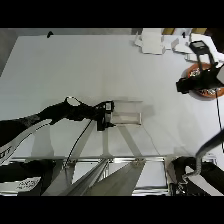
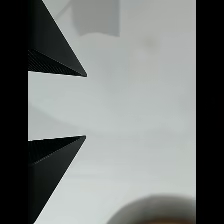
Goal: Fold the box and place the chain.
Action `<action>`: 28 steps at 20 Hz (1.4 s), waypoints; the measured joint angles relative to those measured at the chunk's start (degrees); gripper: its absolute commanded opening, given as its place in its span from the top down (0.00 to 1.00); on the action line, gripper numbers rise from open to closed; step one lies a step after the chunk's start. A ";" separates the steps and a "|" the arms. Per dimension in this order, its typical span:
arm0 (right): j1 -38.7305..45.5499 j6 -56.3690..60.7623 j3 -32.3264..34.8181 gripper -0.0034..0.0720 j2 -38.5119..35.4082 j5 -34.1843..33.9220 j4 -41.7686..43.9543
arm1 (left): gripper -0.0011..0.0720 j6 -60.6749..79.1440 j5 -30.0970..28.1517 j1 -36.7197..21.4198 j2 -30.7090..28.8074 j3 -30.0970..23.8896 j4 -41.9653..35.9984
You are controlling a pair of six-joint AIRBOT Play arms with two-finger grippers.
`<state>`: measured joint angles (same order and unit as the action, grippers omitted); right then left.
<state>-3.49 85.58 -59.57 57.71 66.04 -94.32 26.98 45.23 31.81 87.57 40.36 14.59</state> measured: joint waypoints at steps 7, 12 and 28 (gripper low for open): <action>12.15 -2.49 -0.17 0.45 3.19 -11.13 -0.39 | 0.55 -0.02 0.00 0.00 0.00 0.00 0.00; 16.90 -2.69 -0.17 0.50 11.06 -18.56 -0.35 | 0.55 -0.02 0.00 0.00 0.02 0.00 0.00; 34.16 -0.15 -0.17 0.59 25.77 -29.79 6.27 | 0.55 0.00 0.00 0.00 0.00 0.00 0.00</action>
<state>30.68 85.43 -59.75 83.48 36.25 -88.05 26.98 45.23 31.81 87.57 40.36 14.59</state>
